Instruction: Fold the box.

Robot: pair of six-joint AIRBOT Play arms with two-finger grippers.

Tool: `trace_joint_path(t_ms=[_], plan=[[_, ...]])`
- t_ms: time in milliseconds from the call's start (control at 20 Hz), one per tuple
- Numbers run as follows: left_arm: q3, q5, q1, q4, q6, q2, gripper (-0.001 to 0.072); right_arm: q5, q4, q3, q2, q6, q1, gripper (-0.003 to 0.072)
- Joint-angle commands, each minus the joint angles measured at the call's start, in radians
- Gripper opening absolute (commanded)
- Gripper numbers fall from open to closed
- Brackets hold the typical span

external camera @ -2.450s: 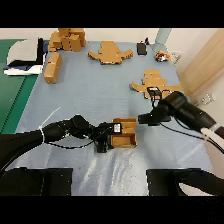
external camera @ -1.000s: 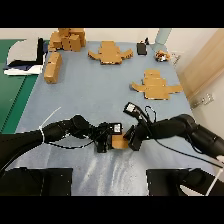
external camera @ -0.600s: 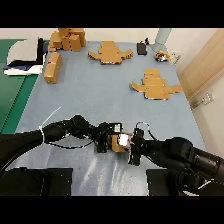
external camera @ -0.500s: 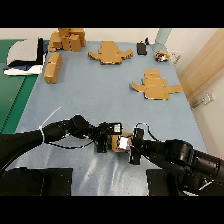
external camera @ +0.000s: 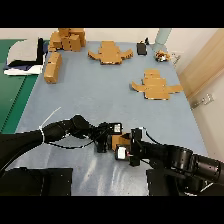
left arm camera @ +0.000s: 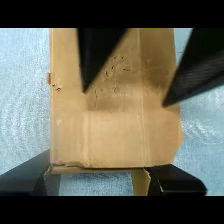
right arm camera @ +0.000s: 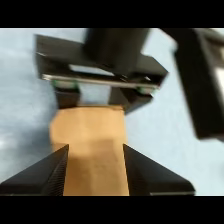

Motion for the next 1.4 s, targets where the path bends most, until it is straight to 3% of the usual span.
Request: trace_joint_path(t_ms=[0,300,650,750,1350], plan=[[0.0,0.0,0.0,0.0,0.0,-0.001,0.0461,-0.038,0.003,-0.005,-0.002,0.004,0.048,0.0533],[0.0,0.0,0.0,0.0,0.0,-0.001,0.0461,-0.026,-0.148,-0.014,-0.001,0.008,0.041,0.0533],[0.0,0.0,0.0,0.0,0.0,-0.001,0.0461,0.134,0.097,-0.013,0.067,0.01,0.087,0.0533],[0.0,0.0,0.0,0.0,0.0,-0.001,0.0461,0.166,0.089,-0.013,0.103,0.044,0.077,0.0523],[0.0,0.0,0.0,0.0,0.0,-0.001,0.0461,0.075,0.08,-0.013,0.221,0.087,-0.052,0.0515]])
